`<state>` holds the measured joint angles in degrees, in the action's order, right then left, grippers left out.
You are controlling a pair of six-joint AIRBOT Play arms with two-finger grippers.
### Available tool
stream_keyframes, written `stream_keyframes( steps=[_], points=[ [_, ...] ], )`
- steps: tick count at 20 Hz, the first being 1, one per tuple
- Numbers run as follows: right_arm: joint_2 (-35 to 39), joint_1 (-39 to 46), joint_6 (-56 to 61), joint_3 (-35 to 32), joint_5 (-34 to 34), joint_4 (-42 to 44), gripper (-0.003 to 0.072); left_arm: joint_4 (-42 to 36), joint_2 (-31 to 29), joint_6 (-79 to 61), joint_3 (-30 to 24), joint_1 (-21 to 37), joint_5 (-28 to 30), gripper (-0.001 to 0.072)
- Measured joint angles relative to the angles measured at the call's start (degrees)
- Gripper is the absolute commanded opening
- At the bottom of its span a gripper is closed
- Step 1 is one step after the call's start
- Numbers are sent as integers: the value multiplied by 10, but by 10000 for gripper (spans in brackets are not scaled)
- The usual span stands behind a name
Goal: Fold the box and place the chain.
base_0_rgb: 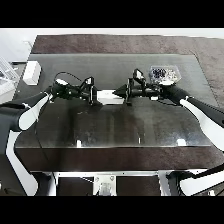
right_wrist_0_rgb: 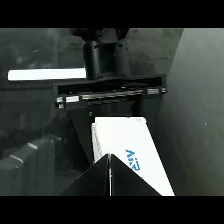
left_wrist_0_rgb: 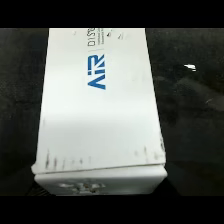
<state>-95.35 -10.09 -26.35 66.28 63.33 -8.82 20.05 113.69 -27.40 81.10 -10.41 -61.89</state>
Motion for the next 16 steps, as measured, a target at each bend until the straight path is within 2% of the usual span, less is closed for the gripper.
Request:
stream_keyframes(
  steps=[10, 16],
  points=[
    [-52, -6, 119, 62, -51, -103, 2, 1, 0, 0, 0, 0, -1, 558],
    [-64, -19, 191, 75, -41, -173, 2, 2, 0, -2, 0, 0, -1, 558]
  ],
)
